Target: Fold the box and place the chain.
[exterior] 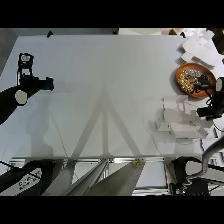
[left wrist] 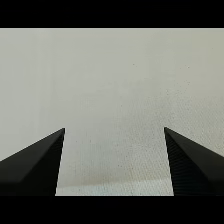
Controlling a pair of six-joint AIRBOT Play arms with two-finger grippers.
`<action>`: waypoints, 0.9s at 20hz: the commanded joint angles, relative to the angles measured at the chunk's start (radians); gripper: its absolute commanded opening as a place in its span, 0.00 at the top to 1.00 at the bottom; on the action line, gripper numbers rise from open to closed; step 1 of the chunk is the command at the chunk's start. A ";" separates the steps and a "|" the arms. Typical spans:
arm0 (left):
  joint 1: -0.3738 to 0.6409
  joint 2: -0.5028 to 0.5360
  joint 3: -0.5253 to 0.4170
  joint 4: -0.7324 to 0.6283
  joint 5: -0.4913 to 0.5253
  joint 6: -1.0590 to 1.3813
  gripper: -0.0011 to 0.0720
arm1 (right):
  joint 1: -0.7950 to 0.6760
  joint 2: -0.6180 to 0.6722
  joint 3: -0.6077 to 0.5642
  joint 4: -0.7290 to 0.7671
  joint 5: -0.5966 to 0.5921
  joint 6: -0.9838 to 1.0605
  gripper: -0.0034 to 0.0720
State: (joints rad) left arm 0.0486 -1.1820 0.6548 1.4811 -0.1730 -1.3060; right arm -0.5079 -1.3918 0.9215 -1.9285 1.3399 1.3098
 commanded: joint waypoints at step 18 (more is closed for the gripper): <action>0.000 0.001 0.000 0.000 0.000 0.000 0.03 | 0.468 0.224 0.001 0.836 -0.241 -0.320 0.94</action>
State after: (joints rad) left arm 0.0486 -1.1820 0.6548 1.4811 -0.1730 -1.3064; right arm -0.0853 -1.1736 0.9211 -1.2236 1.2148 1.0264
